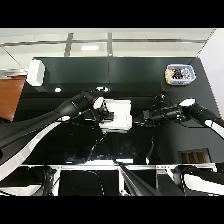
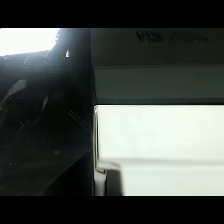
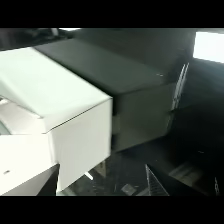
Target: Fold the box and place the chain.
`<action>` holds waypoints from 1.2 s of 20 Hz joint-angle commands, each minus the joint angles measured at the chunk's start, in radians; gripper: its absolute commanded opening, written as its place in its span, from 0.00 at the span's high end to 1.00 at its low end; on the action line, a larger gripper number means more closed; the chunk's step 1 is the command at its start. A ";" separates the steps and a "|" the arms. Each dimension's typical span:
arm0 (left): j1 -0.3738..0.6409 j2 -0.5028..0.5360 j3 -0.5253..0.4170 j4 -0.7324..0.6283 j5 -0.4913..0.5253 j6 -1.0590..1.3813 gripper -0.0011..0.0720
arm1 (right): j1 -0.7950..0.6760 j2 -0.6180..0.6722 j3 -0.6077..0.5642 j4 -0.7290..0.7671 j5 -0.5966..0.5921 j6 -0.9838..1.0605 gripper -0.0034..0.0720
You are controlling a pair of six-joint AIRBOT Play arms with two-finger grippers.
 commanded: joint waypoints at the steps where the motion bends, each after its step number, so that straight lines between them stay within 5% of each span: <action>1: 0.000 0.000 0.000 0.000 0.000 0.000 0.95 | 0.017 -0.002 0.038 0.007 0.050 -0.007 0.16; 2: 0.000 0.000 0.000 0.000 0.001 0.000 0.95 | 0.026 -0.002 0.044 0.007 0.051 -0.003 0.16; 4: 0.000 0.000 0.000 0.000 0.000 0.000 0.95 | 0.058 -0.002 0.068 0.003 0.050 0.004 0.37; 5: 0.000 0.000 0.000 0.000 0.001 0.000 0.95 | 0.076 -0.002 0.084 0.000 0.045 0.010 0.39; 13: 0.000 0.000 0.000 0.000 0.006 0.000 0.95 | 0.236 -0.001 0.214 -0.245 -0.056 0.325 0.40; 15: 0.000 0.000 0.000 0.000 0.010 0.000 0.95 | 0.278 -0.001 0.241 -0.298 -0.079 0.410 0.48; 24: 0.000 0.000 0.000 0.000 0.009 0.000 0.95 | 0.491 -0.002 0.375 -0.819 -0.098 0.966 0.48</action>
